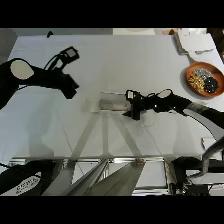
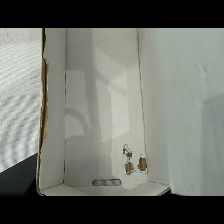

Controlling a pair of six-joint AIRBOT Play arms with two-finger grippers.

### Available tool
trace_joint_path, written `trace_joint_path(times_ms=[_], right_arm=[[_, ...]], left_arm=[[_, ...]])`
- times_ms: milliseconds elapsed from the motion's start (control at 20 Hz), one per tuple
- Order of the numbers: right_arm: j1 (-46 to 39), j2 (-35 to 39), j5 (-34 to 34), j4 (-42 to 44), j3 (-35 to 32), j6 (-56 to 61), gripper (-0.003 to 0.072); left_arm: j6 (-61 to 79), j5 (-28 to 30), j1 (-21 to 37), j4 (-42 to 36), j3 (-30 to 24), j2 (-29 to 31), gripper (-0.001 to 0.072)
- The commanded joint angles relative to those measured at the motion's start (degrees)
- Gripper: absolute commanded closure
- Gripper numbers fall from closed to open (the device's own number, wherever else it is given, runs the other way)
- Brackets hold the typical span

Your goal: Fold the box and place the chain.

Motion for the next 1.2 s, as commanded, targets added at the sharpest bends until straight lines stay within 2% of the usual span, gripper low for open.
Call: trace_joint_path(times_ms=[0,200,450,750,950,1150], right_arm=[[0.04,-0.02,0.02,0.0,-0.02,0.0,0.0298],[0.02,-0.02,0.02,0.02,-0.02,0.0,0.0298],[0.04,-0.02,0.02,0.0,-0.02,0.0,0.0298],[0.04,0.0,0.02,0.02,-0.02,0.0,0.0298],[0.04,-0.02,0.02,0.0,-0.02,0.0,0.0298],[0.04,-0.02,0.02,0.0,-0.02,0.0,0.0298]], left_arm=[[-18.62,-0.33,3.78,2.95,-3.85,-1.07,0.0702],[-19.39,0.61,4.22,-2.47,-8.7,-5.25,0.0703],[-17.05,0.79,4.2,-14.95,-8.9,-10.82,0.0703],[-15.91,1.46,1.79,-17.25,-8.92,-15.21,0.0702],[-11.1,0.57,-0.04,-25.42,-8.92,-15.72,0.0701],[-11.13,1.29,-0.31,-25.2,-8.92,-15.74,0.0699]])
